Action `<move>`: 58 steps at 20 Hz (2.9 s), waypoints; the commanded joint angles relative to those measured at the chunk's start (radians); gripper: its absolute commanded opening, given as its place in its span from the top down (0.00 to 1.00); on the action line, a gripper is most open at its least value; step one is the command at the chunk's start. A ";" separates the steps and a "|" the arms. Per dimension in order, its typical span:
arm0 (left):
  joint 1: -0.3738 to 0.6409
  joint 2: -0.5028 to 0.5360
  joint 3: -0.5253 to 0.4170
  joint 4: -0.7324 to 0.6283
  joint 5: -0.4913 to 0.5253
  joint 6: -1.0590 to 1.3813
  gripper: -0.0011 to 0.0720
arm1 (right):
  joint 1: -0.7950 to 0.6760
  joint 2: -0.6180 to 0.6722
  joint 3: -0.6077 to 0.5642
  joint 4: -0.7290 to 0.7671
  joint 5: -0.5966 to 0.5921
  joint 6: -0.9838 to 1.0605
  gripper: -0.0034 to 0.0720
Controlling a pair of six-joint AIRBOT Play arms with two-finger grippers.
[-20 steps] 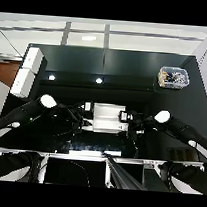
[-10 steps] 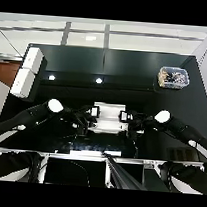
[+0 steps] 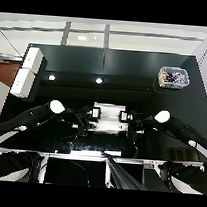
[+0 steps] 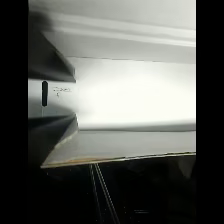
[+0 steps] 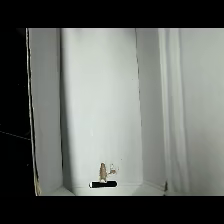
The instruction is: Fold the box and place the chain.
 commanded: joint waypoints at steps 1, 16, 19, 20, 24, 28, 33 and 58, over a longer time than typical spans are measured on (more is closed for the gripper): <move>0.000 -0.001 0.000 0.001 0.000 -0.001 0.46 | 0.000 0.001 0.000 0.000 -0.001 0.000 0.55; 0.467 0.385 0.000 0.418 -0.267 -0.834 0.94 | 0.000 0.000 0.000 0.000 -0.019 0.001 0.55; 0.628 0.384 -0.021 0.451 -0.301 -1.069 0.94 | 0.000 0.001 0.000 0.001 -0.018 0.001 0.55; 0.671 0.378 -0.051 0.450 -0.271 -1.207 0.94 | 0.000 0.001 0.000 0.000 -0.018 0.001 0.55; 0.743 0.278 -0.156 0.282 -0.293 -1.423 0.94 | 0.000 0.000 0.000 0.001 -0.018 0.001 0.55; 0.645 0.118 -0.165 0.071 -0.323 -1.292 0.94 | 0.000 0.000 0.000 0.001 -0.018 0.001 0.55; 0.474 0.021 -0.163 0.005 -0.230 -1.268 0.94 | 0.000 0.000 0.000 0.000 -0.018 0.001 0.55; 0.209 0.028 0.056 0.093 -0.248 -1.355 0.02 | 0.000 0.000 0.000 0.001 -0.019 0.001 0.55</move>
